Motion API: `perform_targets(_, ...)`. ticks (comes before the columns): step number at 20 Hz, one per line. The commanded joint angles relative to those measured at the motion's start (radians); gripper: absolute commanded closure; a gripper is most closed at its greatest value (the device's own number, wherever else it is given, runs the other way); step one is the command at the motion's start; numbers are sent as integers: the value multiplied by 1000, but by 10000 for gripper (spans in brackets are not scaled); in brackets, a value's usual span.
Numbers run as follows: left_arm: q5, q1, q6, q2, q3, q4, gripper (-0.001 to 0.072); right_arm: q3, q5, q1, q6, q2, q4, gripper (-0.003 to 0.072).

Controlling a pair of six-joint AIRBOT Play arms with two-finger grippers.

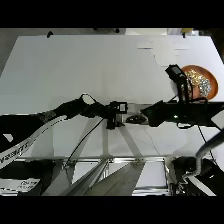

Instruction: Fold the box and place the chain.

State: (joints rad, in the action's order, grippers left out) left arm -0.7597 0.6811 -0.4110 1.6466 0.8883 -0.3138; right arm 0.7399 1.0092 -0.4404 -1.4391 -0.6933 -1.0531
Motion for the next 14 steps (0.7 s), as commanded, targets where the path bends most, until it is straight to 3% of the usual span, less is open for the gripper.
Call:
perform_targets(1,0,0,0,0,0,0,503,-28,-123,-84,1,-34,48,664)
perform_targets(7,0,0,0,0,0,0,503,-31,-185,-141,-5,-159,20,664)
perform_targets(13,0,0,0,0,0,0,503,-32,-141,-141,-135,-191,-152,663)
perform_targets(14,0,0,0,0,0,0,503,-32,-131,-141,-135,-191,-156,599)
